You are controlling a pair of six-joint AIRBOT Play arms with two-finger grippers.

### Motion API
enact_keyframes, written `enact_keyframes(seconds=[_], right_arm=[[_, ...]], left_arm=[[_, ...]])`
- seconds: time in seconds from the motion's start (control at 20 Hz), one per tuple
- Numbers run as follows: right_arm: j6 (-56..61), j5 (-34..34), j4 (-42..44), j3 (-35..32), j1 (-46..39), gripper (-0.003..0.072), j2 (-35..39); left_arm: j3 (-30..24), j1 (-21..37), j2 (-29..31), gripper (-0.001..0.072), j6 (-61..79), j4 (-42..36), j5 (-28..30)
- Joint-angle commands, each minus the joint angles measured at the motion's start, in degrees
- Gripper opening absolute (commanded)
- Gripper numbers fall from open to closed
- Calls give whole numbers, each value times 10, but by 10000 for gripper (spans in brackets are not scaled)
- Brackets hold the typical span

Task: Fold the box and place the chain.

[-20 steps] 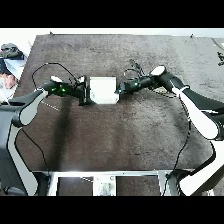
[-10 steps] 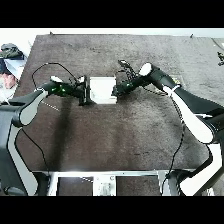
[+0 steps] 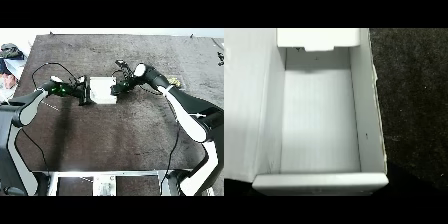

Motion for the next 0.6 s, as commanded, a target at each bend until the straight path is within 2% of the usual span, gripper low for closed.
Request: enact_keyframes(seconds=[0.0,0.25,0.4,0.55], right_arm=[[50,34,-61,51,21,437,-30],[162,68,-182,90,48,436,-49],[183,88,-187,115,55,436,-65],[224,107,-228,132,64,436,-68]], left_arm=[[0,0,0,461,0,0,0],[0,0,0,461,0,0,0],[0,0,0,461,0,0,0],[0,0,0,461,0,0,0]])
